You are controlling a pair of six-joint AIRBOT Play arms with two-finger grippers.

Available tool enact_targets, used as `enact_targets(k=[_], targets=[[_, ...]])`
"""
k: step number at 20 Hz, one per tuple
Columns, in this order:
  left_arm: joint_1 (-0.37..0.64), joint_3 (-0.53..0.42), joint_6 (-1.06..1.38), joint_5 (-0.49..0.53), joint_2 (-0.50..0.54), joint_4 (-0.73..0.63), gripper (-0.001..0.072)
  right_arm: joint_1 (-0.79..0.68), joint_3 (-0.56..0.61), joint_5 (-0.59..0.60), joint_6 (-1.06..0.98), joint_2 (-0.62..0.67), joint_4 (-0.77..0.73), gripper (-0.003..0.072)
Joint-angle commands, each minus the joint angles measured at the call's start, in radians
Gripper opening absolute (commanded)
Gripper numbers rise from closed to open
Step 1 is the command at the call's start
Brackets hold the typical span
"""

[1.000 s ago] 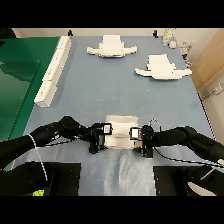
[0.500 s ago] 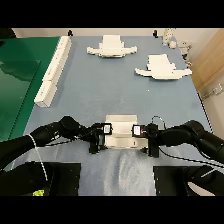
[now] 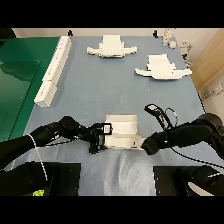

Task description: Fold the box.

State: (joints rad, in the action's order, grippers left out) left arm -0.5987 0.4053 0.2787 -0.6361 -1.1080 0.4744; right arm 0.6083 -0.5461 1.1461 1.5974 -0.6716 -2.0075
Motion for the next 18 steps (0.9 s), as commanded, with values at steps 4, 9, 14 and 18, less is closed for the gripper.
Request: enact_targets(k=[4, 9, 14, 18], targets=[[0.000, 0.000, 0.000, 0.000, 0.000, 0.000, 0.0488, 0.032, -0.054, -0.531, -0.093, -0.197, -0.286, 0.0006], [0.000, 0.000, 0.000, 0.000, 0.000, 0.000, 0.0488, -0.029, -0.119, -0.513, -0.085, -0.424, -0.238, 0.0007], [0.000, 0.000, 0.000, 0.000, 0.000, 0.000, 0.0488, -0.028, -0.119, -0.492, -0.039, -0.518, -0.241, 0.0006], [0.000, 0.000, 0.000, 0.000, 0.000, 0.000, 0.0488, -0.028, -0.119, -0.484, -0.007, -0.518, -0.241, 0.0006]])
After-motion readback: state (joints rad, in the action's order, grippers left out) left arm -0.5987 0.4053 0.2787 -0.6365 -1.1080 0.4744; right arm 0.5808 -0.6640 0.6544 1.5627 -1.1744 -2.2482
